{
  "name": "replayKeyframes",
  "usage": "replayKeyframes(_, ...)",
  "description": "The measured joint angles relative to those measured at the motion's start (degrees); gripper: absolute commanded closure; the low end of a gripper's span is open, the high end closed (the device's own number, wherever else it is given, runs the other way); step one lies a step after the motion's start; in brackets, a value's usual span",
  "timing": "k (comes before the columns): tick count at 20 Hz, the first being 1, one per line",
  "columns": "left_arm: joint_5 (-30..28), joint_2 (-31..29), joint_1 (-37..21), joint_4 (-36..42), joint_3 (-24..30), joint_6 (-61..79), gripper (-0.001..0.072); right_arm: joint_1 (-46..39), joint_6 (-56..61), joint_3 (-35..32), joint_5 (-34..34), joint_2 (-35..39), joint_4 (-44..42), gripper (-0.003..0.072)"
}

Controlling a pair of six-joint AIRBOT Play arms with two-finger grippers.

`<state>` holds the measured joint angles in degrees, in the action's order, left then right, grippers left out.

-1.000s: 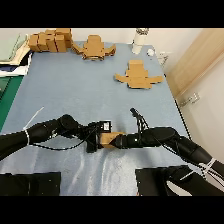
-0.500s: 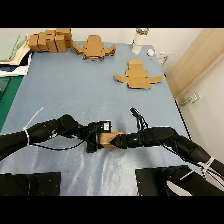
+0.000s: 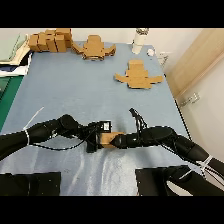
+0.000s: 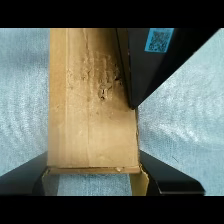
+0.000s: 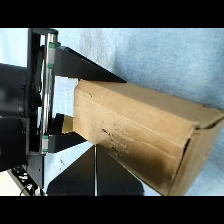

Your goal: Fold the box.

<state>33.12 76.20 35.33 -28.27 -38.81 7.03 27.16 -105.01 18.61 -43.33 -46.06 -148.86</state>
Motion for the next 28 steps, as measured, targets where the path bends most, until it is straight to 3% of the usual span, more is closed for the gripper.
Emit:
replayKeyframes(20, 0.0, 0.0, 0.0, 0.0, 0.0, 0.0, 0.0298, -0.2, -0.1, 0.7, 1.4, 1.3, 1.5, 0.0683)
replayKeyframes(23, 0.0, 0.0, 0.0, 0.0, 0.0, 0.0, 0.0298, -1.7, 2.0, 2.2, 1.4, 4.6, 6.5, 0.0683)
replayKeyframes(28, 0.0, 0.0, 0.0, 0.0, 0.0, 0.0, 0.0298, -6.4, 11.8, 9.0, 0.7, 4.0, 25.7, 0.0682)
